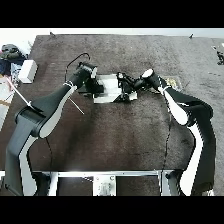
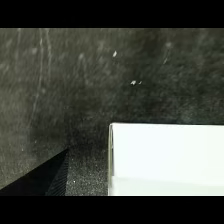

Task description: Fold the box and place the chain.

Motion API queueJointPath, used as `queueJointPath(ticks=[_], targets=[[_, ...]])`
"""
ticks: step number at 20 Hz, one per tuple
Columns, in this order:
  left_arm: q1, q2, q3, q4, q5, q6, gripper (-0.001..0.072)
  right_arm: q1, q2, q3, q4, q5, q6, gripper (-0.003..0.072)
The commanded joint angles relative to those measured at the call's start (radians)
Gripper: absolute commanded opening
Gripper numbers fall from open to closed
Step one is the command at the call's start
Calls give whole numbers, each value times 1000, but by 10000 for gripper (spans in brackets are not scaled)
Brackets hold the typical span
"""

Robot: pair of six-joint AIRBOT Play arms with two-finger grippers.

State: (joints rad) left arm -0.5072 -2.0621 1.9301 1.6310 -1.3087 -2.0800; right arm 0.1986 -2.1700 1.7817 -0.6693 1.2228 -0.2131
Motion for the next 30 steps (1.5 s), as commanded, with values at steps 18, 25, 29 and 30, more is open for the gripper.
queueJointPath(ticks=[18, 25, 29, 30], targets=[[87, 213, 132, -52, -57, 502, 660, 0, 1, 0, 0, 0, 0, 448], [164, 222, 80, -190, 149, 840, 661, 0, 1, 0, 0, 0, 0, 448], [352, 222, -57, -840, 139, 1522, 660, 0, 1, 0, 0, 0, 0, 448], [388, 222, -114, -929, 141, 1707, 660, 0, 1, 0, 0, 0, 0, 448]])
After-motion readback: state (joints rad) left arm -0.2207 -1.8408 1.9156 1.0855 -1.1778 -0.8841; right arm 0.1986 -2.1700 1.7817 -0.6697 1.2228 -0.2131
